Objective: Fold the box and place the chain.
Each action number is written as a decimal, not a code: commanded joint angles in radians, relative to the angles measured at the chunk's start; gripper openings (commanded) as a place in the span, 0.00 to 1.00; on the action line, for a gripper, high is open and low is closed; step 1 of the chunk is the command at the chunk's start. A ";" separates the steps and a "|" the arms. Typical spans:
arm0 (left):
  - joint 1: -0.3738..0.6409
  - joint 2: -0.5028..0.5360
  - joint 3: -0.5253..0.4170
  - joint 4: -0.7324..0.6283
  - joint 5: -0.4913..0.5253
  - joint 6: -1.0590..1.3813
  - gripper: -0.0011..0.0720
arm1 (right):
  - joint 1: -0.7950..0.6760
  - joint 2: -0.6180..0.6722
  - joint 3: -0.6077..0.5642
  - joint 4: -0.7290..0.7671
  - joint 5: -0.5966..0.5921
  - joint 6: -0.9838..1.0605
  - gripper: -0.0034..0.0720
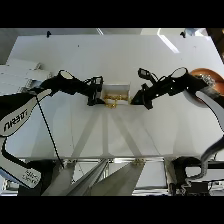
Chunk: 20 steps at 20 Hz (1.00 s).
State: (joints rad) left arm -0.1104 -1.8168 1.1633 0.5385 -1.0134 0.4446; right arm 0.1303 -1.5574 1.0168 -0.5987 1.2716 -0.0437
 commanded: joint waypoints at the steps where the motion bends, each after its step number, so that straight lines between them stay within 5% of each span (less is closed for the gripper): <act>1: 0.001 0.000 0.000 0.001 0.000 0.000 0.42 | 0.000 0.061 0.000 0.140 0.051 0.022 0.06; 8: 0.001 0.000 0.000 0.001 0.000 0.000 0.42 | 0.011 0.165 0.000 0.355 -0.117 0.041 0.06; 14: 0.001 0.000 0.000 0.001 0.000 0.000 0.42 | 0.140 0.165 0.000 -0.093 -0.271 0.227 0.06; 17: 0.001 0.000 0.000 0.001 0.000 0.000 0.42 | 0.163 0.165 0.000 -0.153 -0.271 0.317 0.07; 20: 0.001 0.000 0.000 0.001 0.000 0.000 0.42 | 0.163 0.165 0.000 -0.150 -0.265 0.416 0.32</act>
State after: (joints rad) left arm -0.1104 -1.8168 1.1633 0.5388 -1.0134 0.4442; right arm 0.2813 -1.3930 1.0161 -0.6937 1.0180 0.2565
